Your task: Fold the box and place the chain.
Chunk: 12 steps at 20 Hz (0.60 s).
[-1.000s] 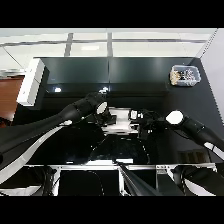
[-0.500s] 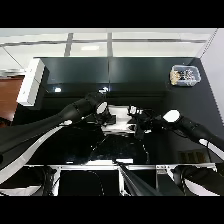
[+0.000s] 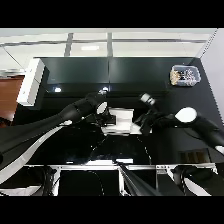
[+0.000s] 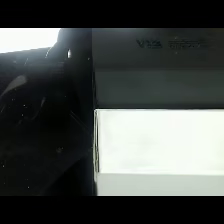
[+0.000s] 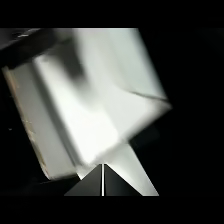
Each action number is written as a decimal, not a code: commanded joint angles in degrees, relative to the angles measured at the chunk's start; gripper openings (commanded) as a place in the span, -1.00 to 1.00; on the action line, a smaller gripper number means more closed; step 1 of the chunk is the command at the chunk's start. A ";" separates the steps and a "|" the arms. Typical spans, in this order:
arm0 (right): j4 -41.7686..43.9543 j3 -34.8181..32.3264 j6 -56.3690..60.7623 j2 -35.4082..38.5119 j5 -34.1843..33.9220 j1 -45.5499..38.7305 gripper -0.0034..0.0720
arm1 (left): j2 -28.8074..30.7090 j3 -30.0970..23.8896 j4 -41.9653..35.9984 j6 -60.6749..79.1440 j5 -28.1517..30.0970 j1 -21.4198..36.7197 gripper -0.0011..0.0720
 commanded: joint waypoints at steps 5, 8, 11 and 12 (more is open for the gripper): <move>-9.14 -5.44 40.04 4.92 11.93 -36.72 -0.88 | -0.02 0.04 0.17 -0.04 -0.48 0.02 -0.91; 6.36 -10.99 30.38 -1.66 18.73 -38.01 -0.88 | -0.02 0.04 0.17 -0.04 -0.24 0.02 -0.91; 10.54 -12.15 26.93 -8.61 18.95 -29.51 -0.88 | -0.02 0.04 0.17 -0.04 -0.24 0.02 -0.91; 12.37 -12.13 26.49 -10.19 17.09 -26.51 -0.88 | -0.02 0.04 0.17 -0.04 -0.24 0.02 -0.91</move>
